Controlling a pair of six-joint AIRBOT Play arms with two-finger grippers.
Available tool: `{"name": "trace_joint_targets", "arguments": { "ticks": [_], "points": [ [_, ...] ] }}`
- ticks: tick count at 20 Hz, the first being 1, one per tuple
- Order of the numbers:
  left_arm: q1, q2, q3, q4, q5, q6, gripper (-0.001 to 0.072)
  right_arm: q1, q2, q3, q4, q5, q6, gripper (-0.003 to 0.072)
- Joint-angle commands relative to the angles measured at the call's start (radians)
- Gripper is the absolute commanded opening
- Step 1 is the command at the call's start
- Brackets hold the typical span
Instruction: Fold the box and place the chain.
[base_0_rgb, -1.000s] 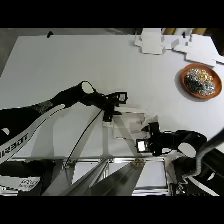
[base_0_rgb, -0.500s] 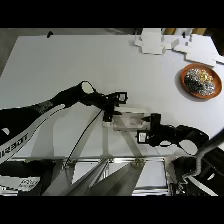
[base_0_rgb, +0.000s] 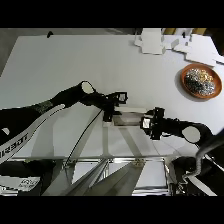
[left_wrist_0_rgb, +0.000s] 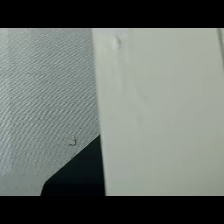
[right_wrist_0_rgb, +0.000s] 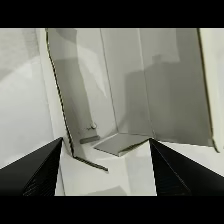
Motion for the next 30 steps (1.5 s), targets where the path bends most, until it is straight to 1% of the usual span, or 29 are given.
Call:
{"name": "trace_joint_targets", "arguments": {
  "ticks": [1,3,6,10,14,17,21,26,27,29,30],
  "points": [
    [0.001,0.0,0.0,0.0,0.0,0.0,0.0016,-0.112,-0.06,0.03,0.173,0.077,-0.188,0.0601],
    [0.001,0.0,0.0,0.0,0.0,0.0,0.0016,-0.157,-0.076,0.035,0.24,0.098,-0.268,0.0602],
    [0.001,0.0,0.0,0.0,0.0,0.001,0.0016,-0.177,-0.119,0.035,0.315,0.171,-0.377,0.0601],
    [0.001,0.0,0.0,0.0,0.0,0.0,0.0016,-0.204,-0.193,0.037,0.375,0.171,-0.399,0.0602],
    [0.001,0.0,0.0,0.0,0.0,0.0,0.0016,-0.229,-0.269,0.037,0.439,0.205,-0.521,0.06],
    [0.001,0.0,0.0,0.0,0.0,0.001,0.0016,-0.229,-0.324,0.038,0.503,0.209,-0.587,0.06],
    [0.001,0.0,0.0,0.0,0.001,0.0,0.0016,-0.234,-0.372,0.042,0.546,0.211,-0.666,0.06],
    [0.001,0.0,0.0,0.0,0.0,0.0,0.0016,-0.233,-0.438,0.071,0.557,0.217,-0.666,0.0596],
    [0.001,0.0,0.0,0.0,0.0,0.001,0.0016,-0.233,-0.444,0.076,0.557,0.22,-0.666,0.0583],
    [0.001,0.0,0.0,0.0,0.0,0.0,0.0016,-0.233,-0.444,0.076,0.551,0.22,-0.666,0.0447],
    [0.001,0.0,0.0,0.0,0.0,0.001,0.0016,-0.233,-0.444,0.076,0.548,0.221,-0.666,0.0404]
  ]
}}
